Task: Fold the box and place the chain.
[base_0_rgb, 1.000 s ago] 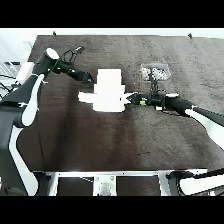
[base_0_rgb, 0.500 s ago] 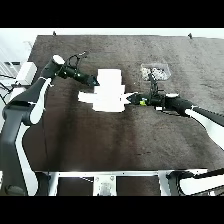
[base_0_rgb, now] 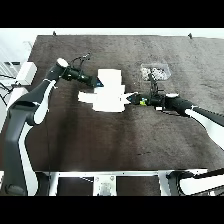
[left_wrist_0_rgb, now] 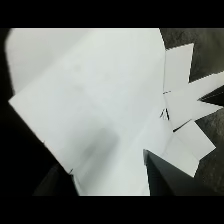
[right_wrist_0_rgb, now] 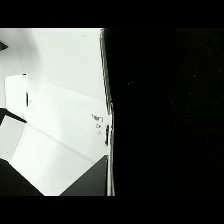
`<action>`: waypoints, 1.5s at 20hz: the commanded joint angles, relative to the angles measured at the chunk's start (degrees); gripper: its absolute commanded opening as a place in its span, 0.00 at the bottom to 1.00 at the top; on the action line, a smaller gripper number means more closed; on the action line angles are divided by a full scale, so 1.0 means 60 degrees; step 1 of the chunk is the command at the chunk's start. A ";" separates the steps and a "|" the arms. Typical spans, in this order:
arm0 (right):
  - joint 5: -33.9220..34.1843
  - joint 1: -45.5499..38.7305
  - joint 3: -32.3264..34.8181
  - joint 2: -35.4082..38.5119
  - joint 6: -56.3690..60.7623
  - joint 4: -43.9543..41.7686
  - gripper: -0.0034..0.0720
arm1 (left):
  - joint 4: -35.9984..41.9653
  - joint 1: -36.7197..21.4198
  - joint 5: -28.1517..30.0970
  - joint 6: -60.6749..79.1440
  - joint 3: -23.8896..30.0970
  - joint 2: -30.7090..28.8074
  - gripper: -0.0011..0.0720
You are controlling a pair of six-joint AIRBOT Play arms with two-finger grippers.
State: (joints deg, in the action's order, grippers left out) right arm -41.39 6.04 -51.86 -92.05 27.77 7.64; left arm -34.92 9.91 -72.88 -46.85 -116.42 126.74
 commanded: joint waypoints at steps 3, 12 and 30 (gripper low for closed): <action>-0.0004 0.0007 0.0004 -0.0007 0.0000 0.0080 0.05 | -0.0040 0.0062 -0.0069 0.0058 -0.0011 0.0087 0.76; 0.0000 0.0011 0.0004 -0.0007 0.0000 0.0091 0.05 | 0.0025 -0.0189 -0.0430 0.0138 -0.0011 0.0087 0.43; -0.0007 -0.0025 0.0025 -0.0007 0.0004 0.0412 0.41 | 0.0761 -0.0095 -0.1027 0.1683 -0.0011 0.0364 0.04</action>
